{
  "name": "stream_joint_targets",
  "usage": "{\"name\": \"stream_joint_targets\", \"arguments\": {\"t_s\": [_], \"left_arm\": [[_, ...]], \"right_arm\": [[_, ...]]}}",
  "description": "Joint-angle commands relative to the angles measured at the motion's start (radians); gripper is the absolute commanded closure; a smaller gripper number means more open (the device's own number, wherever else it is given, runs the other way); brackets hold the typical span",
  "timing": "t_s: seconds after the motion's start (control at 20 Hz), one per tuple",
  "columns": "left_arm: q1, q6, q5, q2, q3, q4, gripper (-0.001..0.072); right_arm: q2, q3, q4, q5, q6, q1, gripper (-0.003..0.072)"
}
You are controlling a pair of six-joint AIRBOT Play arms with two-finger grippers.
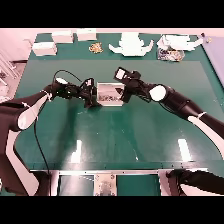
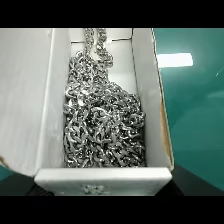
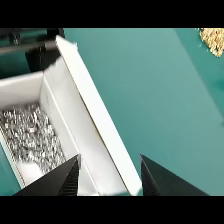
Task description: Fold the box and place the chain.
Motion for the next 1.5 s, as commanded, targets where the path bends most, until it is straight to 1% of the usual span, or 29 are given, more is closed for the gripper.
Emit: {"name": "stream_joint_targets", "arguments": {"t_s": [0.0, 0.15, 0.2, 0.3, 0.55, 0.9, 0.95, 1.0, 1.15, 1.2, 1.4, 1.45], "left_arm": [[0.001, 0.000, 0.000, 0.001, 0.000, 0.000, 0.0087], [0.001, 0.000, 0.000, 0.001, 0.000, 0.000, 0.0087], [0.001, 0.000, 0.000, 0.001, 0.000, 0.000, 0.0087], [0.001, 0.000, 0.000, 0.001, 0.000, 0.000, 0.0087], [0.001, 0.000, 0.000, 0.001, 0.000, 0.000, 0.0087], [0.001, 0.000, 0.000, 0.001, 0.000, 0.000, 0.0087], [0.001, 0.000, 0.000, 0.001, 0.000, 0.000, 0.0087], [0.001, 0.000, 0.000, 0.001, 0.000, 0.000, 0.0087], [0.000, 0.000, 0.000, 0.001, 0.000, 0.000, 0.0087], [0.001, 0.000, 0.000, 0.001, 0.000, 0.000, 0.0087], [0.000, 0.000, 0.000, 0.001, 0.000, 0.000, 0.0087], [0.001, 0.000, 0.000, 0.001, 0.000, 0.000, 0.0087]], "right_arm": [[-0.003, 0.000, -0.030, 0.125, -0.064, -0.095, 0.0245], [-0.057, 0.000, -0.025, 0.270, -0.233, -0.166, 0.0246], [-0.081, 0.000, -0.005, 0.299, -0.287, -0.176, 0.0246], [-0.129, 0.000, 0.059, 0.320, -0.396, -0.185, 0.0246], [-0.214, 0.002, 0.166, 0.319, -0.549, -0.187, 0.0245], [-0.229, 0.004, 0.184, 0.239, -0.567, -0.187, 0.0249], [-0.230, 0.006, 0.184, 0.239, -0.571, -0.187, 0.0307], [-0.236, 0.011, 0.184, 0.240, -0.571, -0.186, 0.0322], [-0.264, 0.033, 0.226, 0.240, -0.572, -0.186, 0.0317], [-0.272, 0.041, 0.239, 0.241, -0.579, -0.186, 0.0303], [-0.283, 0.054, 0.248, 0.244, -0.585, -0.186, 0.0290], [-0.284, 0.054, 0.264, 0.244, -0.586, -0.186, 0.0235]]}}
